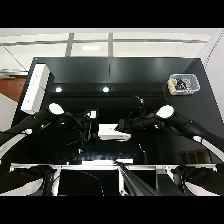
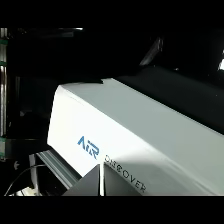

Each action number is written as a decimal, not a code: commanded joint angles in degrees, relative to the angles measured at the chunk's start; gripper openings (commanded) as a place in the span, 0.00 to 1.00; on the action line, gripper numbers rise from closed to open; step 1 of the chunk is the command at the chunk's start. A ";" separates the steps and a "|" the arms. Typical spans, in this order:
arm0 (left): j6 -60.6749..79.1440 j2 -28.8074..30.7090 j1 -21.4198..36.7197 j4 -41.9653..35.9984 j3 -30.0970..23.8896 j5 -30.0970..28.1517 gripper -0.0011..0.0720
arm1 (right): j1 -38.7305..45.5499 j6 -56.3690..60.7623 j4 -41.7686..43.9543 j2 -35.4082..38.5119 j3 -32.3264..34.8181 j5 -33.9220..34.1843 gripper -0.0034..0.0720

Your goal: Fold the box and place the chain.

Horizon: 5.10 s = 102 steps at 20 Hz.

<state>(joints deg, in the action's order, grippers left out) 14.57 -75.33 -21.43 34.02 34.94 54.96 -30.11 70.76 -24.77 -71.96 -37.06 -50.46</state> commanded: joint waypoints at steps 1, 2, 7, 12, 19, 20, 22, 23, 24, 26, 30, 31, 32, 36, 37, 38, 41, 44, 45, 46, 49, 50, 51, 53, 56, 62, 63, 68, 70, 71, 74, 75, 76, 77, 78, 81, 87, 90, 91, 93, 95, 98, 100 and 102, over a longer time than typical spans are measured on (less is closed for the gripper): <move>-0.09 -0.04 -0.02 -0.02 -0.02 0.02 0.65 | 0.00 -0.07 -0.83 -2.27 0.11 0.44 0.11; -0.07 -0.04 -0.02 -0.02 -0.02 0.02 0.66 | 0.00 -0.13 -0.83 -2.49 0.11 0.48 0.11; -0.07 -0.04 -0.02 -0.02 -0.02 0.02 0.66 | 0.28 -3.45 -0.33 -1.79 -0.17 -1.57 0.11; -0.52 1.11 0.17 0.07 0.07 0.11 1.00 | 7.48 -4.37 -3.56 7.26 -2.95 -8.46 0.11; -20.65 11.87 3.39 12.22 1.88 1.38 1.00 | 23.41 -4.33 -7.32 16.46 -3.72 -11.50 0.11; -23.12 13.20 3.32 11.91 2.45 2.43 1.00 | 24.46 -4.35 -8.87 16.46 -3.72 -11.23 0.11; -23.41 13.75 1.55 10.82 3.98 4.48 1.00 | 24.87 -4.33 -12.20 16.46 -3.69 -10.32 0.11; -23.30 13.57 -0.20 8.87 4.46 3.48 1.00 | 24.87 -4.33 -12.70 16.46 -3.65 -10.29 0.11; -23.28 13.25 -2.19 7.45 4.94 1.40 1.00 | 24.87 -4.33 -12.81 16.46 -3.65 -10.29 0.11; -23.17 11.58 -6.86 7.02 6.23 -3.02 1.00 | 24.87 -4.33 -12.81 16.46 -3.65 -10.29 0.11; -18.56 5.81 -12.50 -1.81 6.95 -9.40 1.00 | 24.83 -4.35 -15.61 16.46 -3.63 -10.40 0.11; -17.25 4.87 -13.29 -1.95 6.95 -9.42 1.00 | 24.72 -4.37 -15.91 16.46 -3.63 -10.38 0.11; -16.17 4.07 -14.08 -1.95 6.95 -9.51 1.00 | 24.72 -4.35 -16.00 16.46 -3.63 -10.29 0.11; -14.69 2.73 -15.08 -1.99 6.95 -9.73 0.99 | 24.72 -4.37 -16.00 16.46 -3.63 -9.60 0.11; -15.34 2.71 -15.02 -1.99 6.95 -9.73 0.99 | 24.72 -4.37 -16.00 16.46 -3.63 -9.60 0.11; -15.41 2.71 -14.99 -1.99 6.95 -9.57 0.99 | 24.72 -4.35 -16.00 16.46 -3.63 -9.70 0.11; -15.39 2.49 -15.02 -1.86 6.86 -9.55 0.99 | 24.72 -4.35 -16.00 16.46 -3.63 -9.68 0.11; -15.41 1.16 -15.06 -1.81 6.86 -8.61 0.99 | 24.72 -4.35 -16.00 16.46 -3.63 -9.68 0.11; -15.43 0.87 -15.06 -1.86 6.88 -7.93 0.99 | 24.72 -4.37 -16.00 16.46 -3.63 -9.70 0.11; -15.47 0.79 -15.06 -1.90 6.88 -7.74 0.99 | 24.72 -4.37 -16.00 16.46 -3.63 -9.70 0.11; -16.35 0.70 -15.06 -1.75 6.88 -7.80 0.99 | 24.72 -4.35 -16.00 16.46 -3.63 -9.68 0.11; -16.35 0.57 -15.06 -1.70 6.86 -7.78 0.99 | 24.72 -4.37 -16.00 16.46 -3.63 -9.62 0.11; -16.35 0.35 -15.06 -1.73 6.86 -7.82 0.99 | 24.72 -4.37 -16.00 16.46 -3.63 -9.62 0.11; -16.33 -0.59 -15.08 -1.66 6.86 -7.93 0.99 | 24.72 -4.35 -16.00 16.46 -3.63 -9.62 0.11; -18.64 -2.60 -15.39 0.46 6.88 -9.99 0.99 | 24.72 -4.39 -16.13 16.46 -3.63 -9.49 0.11; -32.44 -2.67 -15.10 7.82 9.11 -5.92 0.39 | 28.33 -4.37 -19.47 16.48 -4.48 -11.26 0.11; -39.41 -2.01 -13.60 10.23 10.12 -4.92 0.40 | 30.12 -4.37 -19.47 16.59 -5.35 -12.52 0.11; -57.83 9.88 -0.87 23.39 10.54 3.45 0.40 | 37.03 -4.42 -19.96 17.14 -8.17 -14.78 0.11; -63.69 16.46 6.54 30.14 9.29 8.96 0.40 | 37.35 -5.64 -20.90 17.14 -8.17 -15.02 0.11; -65.64 20.13 11.19 32.89 8.02 11.26 0.40 | 37.35 -6.21 -20.96 17.11 -8.17 -14.86 0.11; -70.73 29.77 27.80 36.68 4.42 15.04 0.42 | 37.35 -8.66 -20.87 17.11 -8.17 -12.48 0.11; -70.71 32.24 34.32 36.81 3.72 17.22 0.42 | 37.33 -9.70 -20.79 17.11 -8.17 -11.82 0.11; -70.71 33.77 40.39 37.29 3.41 19.56 0.42 | 37.33 -10.14 -20.76 17.11 -8.17 -11.61 0.11; -70.62 34.38 46.16 38.05 3.39 21.97 0.42 | 37.35 -10.69 -20.83 17.11 -8.15 -11.39 0.11; -70.05 34.25 52.48 38.97 3.39 23.89 0.42 | 37.33 -11.74 -20.96 17.11 -8.13 -11.19 0.11; -64.92 34.12 66.01 39.01 3.39 21.38 0.42 | 37.33 -12.50 -20.94 17.09 -8.11 -10.97 0.11; -53.99 27.58 74.90 33.92 3.32 14.51 0.43 | 37.16 -12.24 -20.02 17.09 -8.11 -13.60 0.11; -53.02 23.39 74.27 33.11 3.30 10.62 0.43 | 36.74 -12.22 -19.37 17.09 -8.11 -13.68 0.11; -51.43 22.36 74.27 32.37 3.30 9.25 0.43 | 36.65 -12.04 -19.17 17.09 -8.11 -13.79 0.11; -50.90 20.52 73.64 32.44 3.30 6.47 0.45 | 36.63 -10.29 -18.60 17.09 -8.11 -13.86 0.11; -50.73 18.95 73.13 31.61 2.97 5.51 0.51 | 36.63 -9.64 -16.87 17.09 -8.11 -13.46 0.11; -49.42 17.77 71.12 31.45 2.58 3.28 0.52 | 36.44 -9.66 -14.53 17.09 -8.11 -12.09 0.11; -49.18 17.62 69.33 31.10 2.47 1.92 0.70 | 35.95 -9.68 -14.53 17.09 -8.11 -11.85 0.11; -49.66 17.62 67.54 30.86 2.51 -0.68 1.00 | 35.80 -9.70 -14.49 17.09 -8.11 -11.85 0.11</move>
<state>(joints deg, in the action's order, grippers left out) -35.31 -57.23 48.21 65.14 37.52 57.76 6.02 60.90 -40.03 -54.89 -45.17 -62.70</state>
